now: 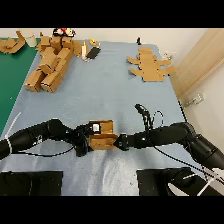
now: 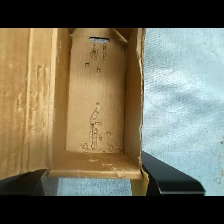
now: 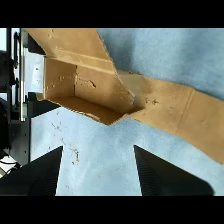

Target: Fold the box.

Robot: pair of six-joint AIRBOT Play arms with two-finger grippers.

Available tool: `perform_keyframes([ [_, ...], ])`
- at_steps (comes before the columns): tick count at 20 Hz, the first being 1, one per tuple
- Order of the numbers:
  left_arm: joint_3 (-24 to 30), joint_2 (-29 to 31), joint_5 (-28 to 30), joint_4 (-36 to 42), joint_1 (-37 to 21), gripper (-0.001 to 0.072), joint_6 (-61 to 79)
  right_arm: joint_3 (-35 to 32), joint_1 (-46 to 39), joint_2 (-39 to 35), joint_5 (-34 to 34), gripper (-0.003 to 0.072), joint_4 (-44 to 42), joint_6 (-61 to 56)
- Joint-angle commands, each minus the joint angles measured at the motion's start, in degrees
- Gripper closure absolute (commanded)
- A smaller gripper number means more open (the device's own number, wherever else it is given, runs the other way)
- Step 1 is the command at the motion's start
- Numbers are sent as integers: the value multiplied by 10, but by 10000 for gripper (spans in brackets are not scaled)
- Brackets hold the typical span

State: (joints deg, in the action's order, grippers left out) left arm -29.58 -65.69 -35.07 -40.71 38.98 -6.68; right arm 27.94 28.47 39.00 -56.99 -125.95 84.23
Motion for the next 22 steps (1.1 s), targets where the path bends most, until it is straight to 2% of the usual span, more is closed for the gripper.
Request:
perform_keyframes([
  [1, 0, -2, 1, -9, 0, 250, -1, 0, 0, 0, 16, -26, 2, 0],
  [2, 0, -2, 1, -9, 0, 250, 1, 0, 0, 0, 18, 8, 1, -2],
  [3, 0, -2, 1, -9, 0, 250, 1, 0, 0, 0, 17, 250, -4, -11],
  [4, 0, -2, 1, -9, 0, 250, 0, 0, 0, 0, 22, 677, -13, -28],
  [8, 0, -2, 1, -9, 0, 250, 0, 1, 0, 24, 76, 681, -92, -9],
  [10, 0, -2, 1, -9, 0, 250, 0, 7, 0, 61, 102, 681, -180, 74],
  [12, 0, -2, 1, -9, 0, 250, 0, 33, 1, 117, 100, 681, -220, 139],
  [17, 0, -2, 1, -9, 0, 250, 0, 124, 1, 269, 100, 681, -183, 235],
  [22, 0, -2, 1, -9, 0, 250, 0, 133, 1, 382, 100, 682, -132, 287],
])
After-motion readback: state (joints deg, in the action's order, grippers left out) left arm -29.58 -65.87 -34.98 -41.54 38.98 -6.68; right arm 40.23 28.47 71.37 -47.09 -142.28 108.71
